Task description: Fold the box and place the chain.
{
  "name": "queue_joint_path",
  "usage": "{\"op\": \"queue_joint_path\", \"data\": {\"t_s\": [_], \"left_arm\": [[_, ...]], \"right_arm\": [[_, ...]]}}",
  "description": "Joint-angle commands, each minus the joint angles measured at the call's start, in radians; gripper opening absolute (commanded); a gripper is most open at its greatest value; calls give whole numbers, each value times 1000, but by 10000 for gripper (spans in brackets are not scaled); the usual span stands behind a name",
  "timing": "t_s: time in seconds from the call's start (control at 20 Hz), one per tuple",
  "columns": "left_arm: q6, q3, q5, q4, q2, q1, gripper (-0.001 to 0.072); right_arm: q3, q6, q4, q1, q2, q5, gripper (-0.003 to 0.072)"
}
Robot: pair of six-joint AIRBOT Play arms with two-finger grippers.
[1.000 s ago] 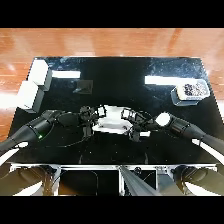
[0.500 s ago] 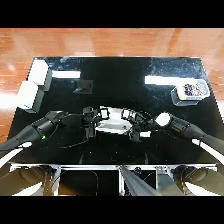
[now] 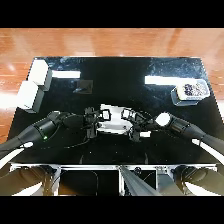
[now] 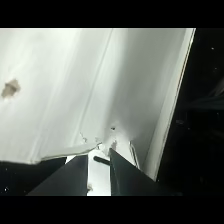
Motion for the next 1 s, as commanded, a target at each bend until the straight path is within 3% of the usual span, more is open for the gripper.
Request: {"op": "queue_joint_path", "data": {"t_s": [0.0, 0.6, 0.65, 0.7, 0.75, 0.85, 0.95], "left_arm": [[1, 1, -32, 0, -15, -24, 254], [-1, 24, -26, 11, -28, -35, 257], [-1, 24, -24, 12, -28, -35, 274], [-2, 24, -23, 12, -28, -35, 397], [-7, 24, -21, 12, -28, -35, 446], [-7, 26, 2, 12, -28, -35, 438], [-7, 26, 10, 11, -28, -35, 345]], "right_arm": [[-1, 0, 0, 1, -1, 0, 516], [-1, 0, 0, 1, -1, 0, 516], [-1, 0, 0, 1, -1, 0, 516], [-1, 0, 0, 1, -1, 0, 516], [-1, 0, 0, 1, -1, 0, 516], [-1, 0, 0, 1, -1, 0, 516], [-1, 0, 0, 1, -1, 0, 516]]}}
